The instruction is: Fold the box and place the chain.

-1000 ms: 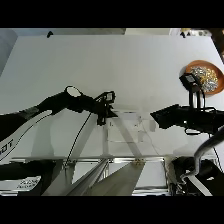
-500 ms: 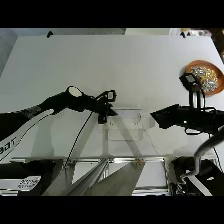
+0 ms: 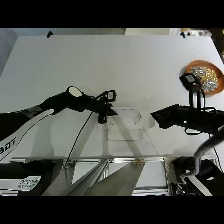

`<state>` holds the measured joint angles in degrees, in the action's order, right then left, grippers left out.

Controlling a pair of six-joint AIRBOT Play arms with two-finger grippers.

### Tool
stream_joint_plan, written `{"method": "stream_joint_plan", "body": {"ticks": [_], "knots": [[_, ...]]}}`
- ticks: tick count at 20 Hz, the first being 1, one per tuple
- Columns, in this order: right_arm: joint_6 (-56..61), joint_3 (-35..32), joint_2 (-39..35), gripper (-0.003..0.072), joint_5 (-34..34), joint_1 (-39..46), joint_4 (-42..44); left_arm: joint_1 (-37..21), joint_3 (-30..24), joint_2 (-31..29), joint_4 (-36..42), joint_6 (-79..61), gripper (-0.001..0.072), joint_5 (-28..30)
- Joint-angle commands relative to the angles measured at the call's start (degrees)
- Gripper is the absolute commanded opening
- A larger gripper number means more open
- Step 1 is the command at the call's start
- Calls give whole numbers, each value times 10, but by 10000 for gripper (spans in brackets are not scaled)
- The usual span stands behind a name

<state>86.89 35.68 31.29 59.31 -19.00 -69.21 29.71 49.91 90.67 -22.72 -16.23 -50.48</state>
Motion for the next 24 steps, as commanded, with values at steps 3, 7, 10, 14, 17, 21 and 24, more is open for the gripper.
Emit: {"method": "stream_joint_plan", "body": {"ticks": [3, 7, 10, 14, 17, 21, 24], "knots": [[-2, 0, 0, 414, 0, 0, 0, 0, 0, 0, -1, 0, 2, 5], [-22, 0, 0, 414, 1, 0, 0, 0, 0, 0, -1, 0, 10, 1], [-54, 0, 0, 408, 2, 0, 0, 0, 0, 0, -1, 0, 10, 1], [-91, 0, 0, 186, 12, 0, 2, 0, 0, 0, -1, 0, 10, 1], [-107, 0, 0, 14, 21, 0, 10, 0, 0, 0, -1, 0, 10, 1], [-243, -1, 1, 13, 76, 0, 85, 0, 0, 0, -1, 0, 10, 1], [-364, -8, 12, 14, 150, -1, 145, 0, 0, 0, -1, 0, 10, 1]]}}
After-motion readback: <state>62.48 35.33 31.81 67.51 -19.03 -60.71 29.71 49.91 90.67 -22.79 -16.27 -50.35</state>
